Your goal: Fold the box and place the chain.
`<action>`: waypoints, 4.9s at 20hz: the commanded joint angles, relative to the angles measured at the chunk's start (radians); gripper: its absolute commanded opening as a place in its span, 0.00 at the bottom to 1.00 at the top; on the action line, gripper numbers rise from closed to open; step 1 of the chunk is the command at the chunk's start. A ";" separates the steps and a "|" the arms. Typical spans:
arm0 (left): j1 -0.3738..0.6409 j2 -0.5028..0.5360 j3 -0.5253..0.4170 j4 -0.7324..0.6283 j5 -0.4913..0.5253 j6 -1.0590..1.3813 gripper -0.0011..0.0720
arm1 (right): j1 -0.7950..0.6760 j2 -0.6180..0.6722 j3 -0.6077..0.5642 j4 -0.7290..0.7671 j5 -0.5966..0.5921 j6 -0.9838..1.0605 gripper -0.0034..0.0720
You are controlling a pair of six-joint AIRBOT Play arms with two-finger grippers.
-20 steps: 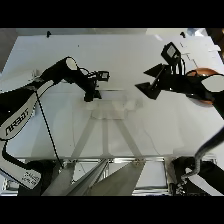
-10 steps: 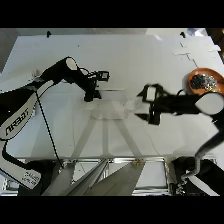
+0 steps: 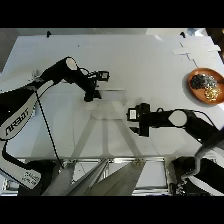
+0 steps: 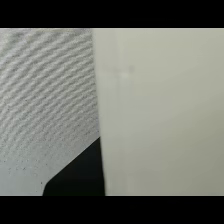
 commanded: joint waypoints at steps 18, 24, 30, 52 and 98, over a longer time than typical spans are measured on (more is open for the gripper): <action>0.000 0.001 0.001 0.000 0.000 0.000 0.03 | 0.041 -0.209 0.002 0.306 -0.319 -0.134 0.96; 0.000 0.001 0.001 0.000 0.000 0.000 0.03 | 0.039 -0.200 0.045 0.352 -0.329 -0.133 0.96; 0.000 0.001 0.001 0.000 0.000 0.000 0.03 | -0.010 -0.200 0.109 0.351 -0.328 -0.123 0.96; 0.000 0.001 0.001 0.000 0.000 0.000 0.03 | -0.211 -0.461 0.366 0.351 0.133 -0.277 0.96; 0.000 0.001 0.001 0.000 0.000 0.000 0.03 | -0.257 -0.697 0.500 0.365 0.414 -0.378 0.96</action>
